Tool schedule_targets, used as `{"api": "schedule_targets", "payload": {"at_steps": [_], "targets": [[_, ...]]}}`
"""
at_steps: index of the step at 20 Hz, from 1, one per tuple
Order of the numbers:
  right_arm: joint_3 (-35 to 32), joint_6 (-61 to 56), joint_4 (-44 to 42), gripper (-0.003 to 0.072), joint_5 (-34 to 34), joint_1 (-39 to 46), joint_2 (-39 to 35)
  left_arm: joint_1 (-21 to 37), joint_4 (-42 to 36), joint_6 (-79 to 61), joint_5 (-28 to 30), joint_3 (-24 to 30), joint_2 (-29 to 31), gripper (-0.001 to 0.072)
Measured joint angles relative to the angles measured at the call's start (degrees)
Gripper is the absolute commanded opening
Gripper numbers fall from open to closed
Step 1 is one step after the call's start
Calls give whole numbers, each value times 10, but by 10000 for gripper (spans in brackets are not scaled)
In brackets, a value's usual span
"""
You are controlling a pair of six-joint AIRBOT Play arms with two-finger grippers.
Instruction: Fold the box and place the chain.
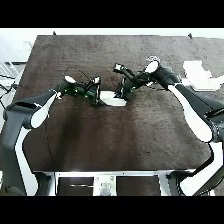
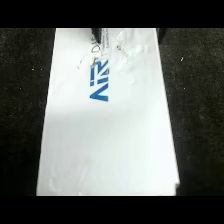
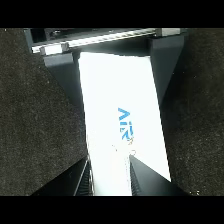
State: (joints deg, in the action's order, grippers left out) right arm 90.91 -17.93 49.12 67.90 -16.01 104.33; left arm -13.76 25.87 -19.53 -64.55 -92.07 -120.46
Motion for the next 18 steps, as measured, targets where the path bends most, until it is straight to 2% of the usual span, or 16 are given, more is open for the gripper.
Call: {"api": "schedule_targets", "payload": {"at_steps": [3, 4, 6, 11, 15, 16, 17, 18], "targets": [[0, 0, 0, 310, 0, 0, 0, 0, 0, 0, 0, 0, 0, 493], [0, 0, 0, 345, 2, 0, 0, 0, 0, 0, 0, 0, 0, 493], [0, 0, 2, 520, 15, 1, 0, 0, 0, 0, 0, 0, 0, 493], [-3, 3, -4, 520, 37, 3, 0, 0, 0, 0, -1, 0, 0, 493], [0, 17, -43, 518, 46, 16, -5, 0, 0, 0, -1, 0, 0, 493], [0, 22, -55, 514, 45, 20, -7, 0, 0, 0, -1, 0, 0, 493], [1, 26, -70, 418, 46, 24, -8, 0, 0, 0, -1, 0, 0, 493], [2, 28, -85, 239, 46, 28, -9, 0, 0, 0, -1, 0, 0, 493]]}}
